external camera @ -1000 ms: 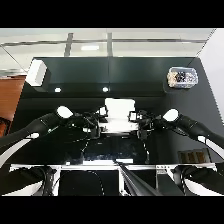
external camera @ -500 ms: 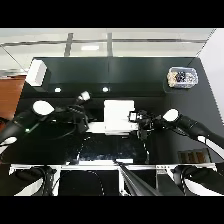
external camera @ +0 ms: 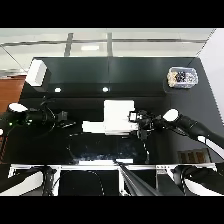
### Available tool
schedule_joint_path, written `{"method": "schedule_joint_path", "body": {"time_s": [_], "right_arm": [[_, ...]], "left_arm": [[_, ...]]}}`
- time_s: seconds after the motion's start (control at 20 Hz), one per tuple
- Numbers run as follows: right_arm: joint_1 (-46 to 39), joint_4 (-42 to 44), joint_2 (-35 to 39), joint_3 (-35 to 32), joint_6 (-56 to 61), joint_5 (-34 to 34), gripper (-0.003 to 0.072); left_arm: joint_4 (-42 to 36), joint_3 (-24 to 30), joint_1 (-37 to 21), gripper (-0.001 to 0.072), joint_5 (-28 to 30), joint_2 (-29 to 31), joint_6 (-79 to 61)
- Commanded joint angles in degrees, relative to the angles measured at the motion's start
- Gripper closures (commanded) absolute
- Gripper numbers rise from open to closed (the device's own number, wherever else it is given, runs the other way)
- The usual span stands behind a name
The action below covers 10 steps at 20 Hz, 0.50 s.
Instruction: Fold the box and place the chain.
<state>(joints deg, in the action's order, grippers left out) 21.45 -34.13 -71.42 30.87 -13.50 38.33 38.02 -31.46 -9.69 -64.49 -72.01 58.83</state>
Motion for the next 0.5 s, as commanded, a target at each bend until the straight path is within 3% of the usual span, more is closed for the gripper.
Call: {"method": "schedule_joint_path", "body": {"time_s": [0.0,0.25,0.45], "right_arm": [[0.0,0.0,0.0,0.0,0.0,0.0,0.0258],[0.0,0.0,0.0,0.0,0.0,0.0,0.0258],[0.0,0.0,0.0,0.0,0.0,0.0,0.0258]], "left_arm": [[-5.6,1.4,1.6,0.0684,-2.6,-6.6,2.0],[-8.7,1.2,13.7,0.0684,3.5,-7.9,1.2],[-12.3,-0.2,16.0,0.0685,2.9,-7.9,-3.3]]}}
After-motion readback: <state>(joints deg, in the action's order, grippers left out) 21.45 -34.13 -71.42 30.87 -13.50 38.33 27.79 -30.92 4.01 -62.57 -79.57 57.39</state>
